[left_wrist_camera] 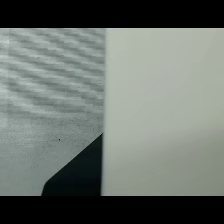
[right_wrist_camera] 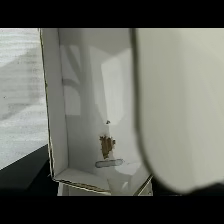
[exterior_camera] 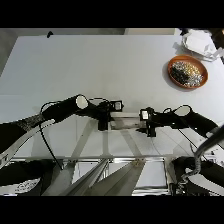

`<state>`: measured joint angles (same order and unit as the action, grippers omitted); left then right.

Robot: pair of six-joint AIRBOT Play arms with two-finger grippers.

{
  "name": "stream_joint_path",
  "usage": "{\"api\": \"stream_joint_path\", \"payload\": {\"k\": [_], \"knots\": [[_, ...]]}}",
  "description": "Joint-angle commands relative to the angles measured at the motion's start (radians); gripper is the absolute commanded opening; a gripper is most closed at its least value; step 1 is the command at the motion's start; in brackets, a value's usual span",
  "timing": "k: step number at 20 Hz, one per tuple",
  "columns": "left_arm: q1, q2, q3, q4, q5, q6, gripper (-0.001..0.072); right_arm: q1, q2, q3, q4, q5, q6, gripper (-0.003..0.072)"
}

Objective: Fold the box and place the chain.

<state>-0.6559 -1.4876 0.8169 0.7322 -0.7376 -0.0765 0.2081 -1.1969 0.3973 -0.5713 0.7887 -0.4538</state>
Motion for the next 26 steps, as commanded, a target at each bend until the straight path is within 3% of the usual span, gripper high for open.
{"api": "stream_joint_path", "payload": {"k": [1,26], "knots": [[0.0,0.001,0.0,0.001,0.0,0.001,0.0015,0.0,0.0,-0.001,0.0,-0.006,0.0,0.0457],[0.0,0.001,0.0,0.001,0.0,0.001,0.0015,0.001,-0.032,-0.001,0.003,-0.018,0.0,0.0458]]}}
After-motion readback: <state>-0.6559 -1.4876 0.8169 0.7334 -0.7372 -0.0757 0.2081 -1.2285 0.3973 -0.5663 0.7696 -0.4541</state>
